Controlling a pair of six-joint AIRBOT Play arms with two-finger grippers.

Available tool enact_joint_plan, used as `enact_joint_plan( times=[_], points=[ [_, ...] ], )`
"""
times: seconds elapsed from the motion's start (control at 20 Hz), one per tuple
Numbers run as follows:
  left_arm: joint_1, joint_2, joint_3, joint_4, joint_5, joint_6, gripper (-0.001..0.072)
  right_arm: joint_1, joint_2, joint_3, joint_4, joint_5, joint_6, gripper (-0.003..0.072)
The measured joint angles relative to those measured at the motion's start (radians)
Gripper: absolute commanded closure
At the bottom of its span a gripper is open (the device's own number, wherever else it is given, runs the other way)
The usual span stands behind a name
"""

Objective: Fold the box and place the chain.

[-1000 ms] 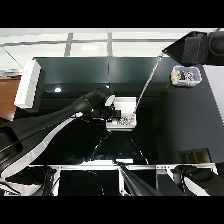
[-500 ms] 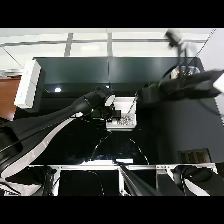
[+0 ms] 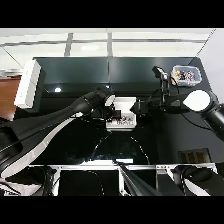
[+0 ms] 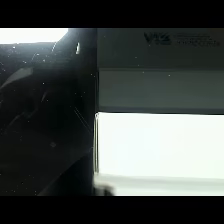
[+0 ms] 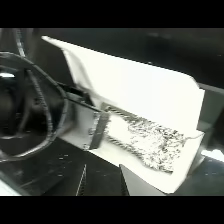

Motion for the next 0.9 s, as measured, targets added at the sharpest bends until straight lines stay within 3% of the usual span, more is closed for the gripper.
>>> enact_joint_plan(
  times=[0.25, 0.3, 0.35, 0.4, 0.45, 0.75, 0.9],
  points=[
    [0.004, 0.0, 0.0, -0.008, 0.0, 0.001, 0.068, -0.054, 0.0, -0.012, -0.081, -0.027, -0.002, 0.0422],
    [0.006, 0.0, 0.0, -0.011, 0.0, 0.001, 0.0646, -0.061, 0.0, -0.013, -0.089, -0.028, -0.003, 0.0422],
    [0.007, 0.0, 0.0, -0.011, 0.0, 0.002, 0.0413, -0.066, 0.0, -0.013, -0.095, -0.029, -0.006, 0.0422],
    [0.007, 0.001, 0.005, -0.011, -0.004, 0.002, 0.0075, -0.069, 0.0, -0.014, -0.099, -0.029, -0.01, 0.0422],
    [0.006, 0.005, 0.011, -0.01, -0.008, 0.002, 0.0005, -0.072, 0.0, -0.014, -0.103, -0.025, -0.013, 0.0422],
    [-0.036, 0.152, 0.022, 0.124, -0.053, 0.079, 0.0005, -0.078, 0.0, -0.014, -0.119, -0.013, -0.027, 0.0422],
    [-0.007, 0.292, -0.07, 0.241, -0.09, 0.135, 0.0005, -0.079, 0.0, -0.014, -0.127, -0.01, -0.029, 0.0422]
  ],
)
